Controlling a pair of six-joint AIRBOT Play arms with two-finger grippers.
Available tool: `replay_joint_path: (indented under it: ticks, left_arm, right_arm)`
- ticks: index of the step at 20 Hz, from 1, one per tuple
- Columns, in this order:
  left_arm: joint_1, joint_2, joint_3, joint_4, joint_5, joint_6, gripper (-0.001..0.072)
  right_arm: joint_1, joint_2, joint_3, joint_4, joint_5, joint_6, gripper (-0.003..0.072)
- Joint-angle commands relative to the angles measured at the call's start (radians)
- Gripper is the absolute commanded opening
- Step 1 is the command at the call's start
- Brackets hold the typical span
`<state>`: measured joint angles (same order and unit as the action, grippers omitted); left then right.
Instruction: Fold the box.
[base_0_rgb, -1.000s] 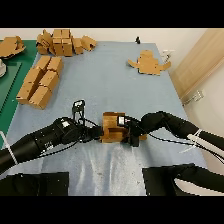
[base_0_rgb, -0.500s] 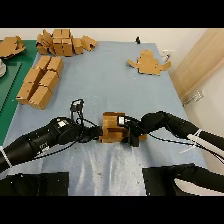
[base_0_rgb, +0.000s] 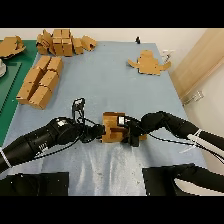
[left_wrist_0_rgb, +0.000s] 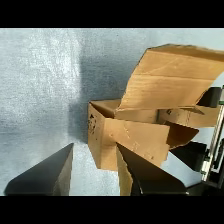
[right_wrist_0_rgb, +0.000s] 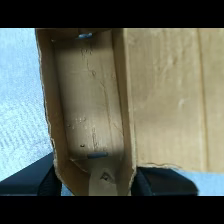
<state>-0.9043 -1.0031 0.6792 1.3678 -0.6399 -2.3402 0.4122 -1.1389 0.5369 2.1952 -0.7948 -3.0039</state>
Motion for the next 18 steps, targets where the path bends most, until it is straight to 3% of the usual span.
replay_joint_path:
  ticks: [1,3,10,18]
  left_arm:
    - [0.000,-0.003,0.001,-0.022,0.026,0.051,0.0410]
    - [0.000,-0.013,0.001,-0.053,0.066,0.105,0.0410]
    - [-0.005,-0.099,0.013,-0.113,0.042,0.129,0.0409]
    - [0.000,-0.100,0.013,-0.112,0.163,0.134,0.0409]
  right_arm:
    - [0.001,0.000,0.000,0.000,0.000,0.000,0.0450]
    - [0.001,0.000,0.000,0.001,0.000,0.000,0.0450]
    - [0.001,0.000,0.000,0.001,0.000,0.000,0.0450]
    - [0.001,0.000,0.000,0.001,0.000,0.000,0.0450]
